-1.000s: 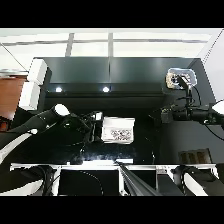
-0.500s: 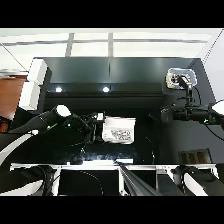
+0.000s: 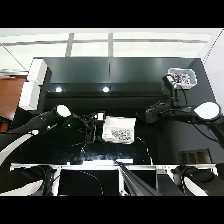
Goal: Fold the box and place the chain.
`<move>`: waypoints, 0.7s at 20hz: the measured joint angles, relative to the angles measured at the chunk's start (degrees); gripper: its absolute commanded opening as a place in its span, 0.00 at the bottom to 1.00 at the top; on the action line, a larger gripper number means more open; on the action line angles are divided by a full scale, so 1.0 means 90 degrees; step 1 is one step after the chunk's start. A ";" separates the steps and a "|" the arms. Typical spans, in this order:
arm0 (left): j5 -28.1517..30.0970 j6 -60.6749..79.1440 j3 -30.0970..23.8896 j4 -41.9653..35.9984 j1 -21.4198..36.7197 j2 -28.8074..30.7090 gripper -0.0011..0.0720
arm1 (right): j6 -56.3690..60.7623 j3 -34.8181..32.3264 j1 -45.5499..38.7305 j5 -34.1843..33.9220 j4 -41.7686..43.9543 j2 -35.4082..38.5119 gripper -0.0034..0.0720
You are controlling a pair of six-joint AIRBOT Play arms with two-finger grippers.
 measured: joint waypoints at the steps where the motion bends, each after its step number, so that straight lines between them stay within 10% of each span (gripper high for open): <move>1: 0.0007 -0.0012 0.0000 0.0000 0.0000 0.0000 0.65 | 0.0034 0.0000 0.0143 -0.0063 -0.0049 0.0000 0.98; 14: 0.0066 -0.0034 0.0000 0.0000 0.0000 0.0000 0.65 | -0.1406 -0.0027 0.1280 0.0719 -0.1115 -0.0002 0.98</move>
